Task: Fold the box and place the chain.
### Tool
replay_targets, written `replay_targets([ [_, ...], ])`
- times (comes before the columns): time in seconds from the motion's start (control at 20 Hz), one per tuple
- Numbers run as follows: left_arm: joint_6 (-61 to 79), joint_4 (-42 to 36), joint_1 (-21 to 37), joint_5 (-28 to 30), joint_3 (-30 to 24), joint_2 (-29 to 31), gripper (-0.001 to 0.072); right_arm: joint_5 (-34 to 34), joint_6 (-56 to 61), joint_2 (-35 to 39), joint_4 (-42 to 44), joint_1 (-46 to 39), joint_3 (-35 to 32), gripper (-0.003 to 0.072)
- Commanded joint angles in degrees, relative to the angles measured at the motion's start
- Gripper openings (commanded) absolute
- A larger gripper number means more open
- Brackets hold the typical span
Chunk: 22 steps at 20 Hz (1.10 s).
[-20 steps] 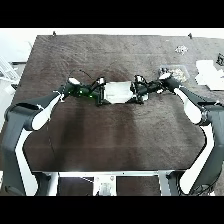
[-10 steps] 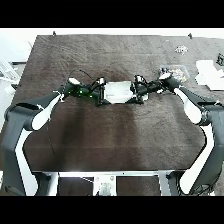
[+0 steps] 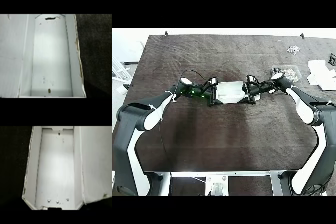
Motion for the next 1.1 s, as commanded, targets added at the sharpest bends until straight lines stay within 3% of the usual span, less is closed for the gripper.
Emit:
replay_targets([
  [0.0,0.0,0.0,0.1,-0.1,0.0,0.0,0.0636,1.9,4.2,0.4,0.1,0.0,0.2,0.072],
  [0.45,-0.2,0.0,0.1,-0.2,0.0,0.0,0.0635,11.7,7.8,6.1,-2.6,-8.9,0.3,0.072],
  [0.6,-0.2,0.0,0.1,-0.2,0.0,0.0,0.0636,16.7,7.8,7.7,1.9,-11.3,0.3,0.072],
  [0.65,-0.2,0.0,0.1,-0.2,0.0,0.0,0.0635,19.3,7.8,7.8,5.8,-11.3,0.3,0.0547],
  [0.7,-0.2,0.0,0.1,-0.2,0.0,0.0,0.0635,22.6,7.8,7.8,10.1,-11.1,0.3,0.0073],
  [0.75,-0.2,0.0,0.1,-0.2,0.0,0.0,0.0635,23.5,8.0,7.8,13.9,-10.6,0.3,0.0007],
  [0.85,-0.2,0.0,0.1,-0.2,0.0,0.0,0.0635,21.1,13.7,7.8,18.6,-8.8,0.3,0.0006],
  [1.05,-0.2,0.0,0.1,-0.1,0.0,0.0,0.0635,7.8,20.2,7.8,14.8,-4.0,0.6,0.0005],
])
